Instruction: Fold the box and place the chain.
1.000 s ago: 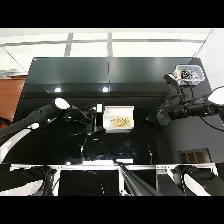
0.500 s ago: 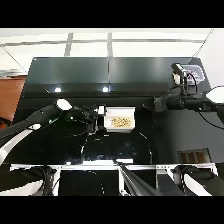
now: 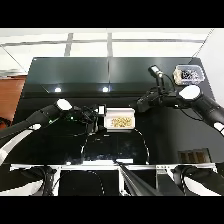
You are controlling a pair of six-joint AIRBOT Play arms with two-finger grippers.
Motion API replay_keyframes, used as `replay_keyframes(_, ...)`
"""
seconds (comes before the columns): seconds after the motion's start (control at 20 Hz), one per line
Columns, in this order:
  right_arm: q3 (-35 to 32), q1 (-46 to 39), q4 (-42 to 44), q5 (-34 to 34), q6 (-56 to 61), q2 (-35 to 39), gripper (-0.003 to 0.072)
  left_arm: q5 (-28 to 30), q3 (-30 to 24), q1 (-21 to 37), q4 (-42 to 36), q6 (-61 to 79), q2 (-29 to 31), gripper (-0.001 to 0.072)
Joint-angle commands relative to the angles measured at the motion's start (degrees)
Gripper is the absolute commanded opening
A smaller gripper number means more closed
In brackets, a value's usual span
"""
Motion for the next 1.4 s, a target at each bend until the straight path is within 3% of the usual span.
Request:
replay_keyframes(0.0, 2.27, 1.14, -5.29, 6.69, -14.97, -0.83, 0.072, 0.04, 0.02, -0.04, 0.02, 0.02, -0.04, 0.0334)
replay_keyframes(0.3, 2.19, 5.77, -8.94, 8.5, -24.15, -0.92, 0.072, 0.07, 0.02, -0.04, 0.04, 0.02, -0.04, 0.0334)
replay_keyframes(0.8, 2.14, 9.09, -11.23, 10.97, -24.37, -1.03, 0.072, 0.07, 0.02, -0.04, 0.02, 0.02, -0.04, 0.0334)
replay_keyframes(1.2, 2.01, 9.09, -11.52, 8.24, -24.39, -2.32, 0.072, 0.07, 0.02, -0.04, 0.04, 0.02, -0.04, 0.0334)
replay_keyframes(1.25, 2.01, 9.09, -11.52, 8.28, -24.39, -2.32, 0.0672, 0.04, 0.02, -0.04, 0.02, 0.02, -0.04, 0.0334)
replay_keyframes(1.3, 2.01, 9.09, -11.5, 8.28, -24.35, -2.32, 0.0482, 0.04, 0.02, -0.04, 0.02, 0.02, -0.04, 0.0334)
replay_keyframes(1.35, 2.01, 9.09, -11.5, 8.37, -24.37, -2.32, 0.0439, 0.02, 0.02, -0.04, 0.02, 0.02, -0.04, 0.0334)
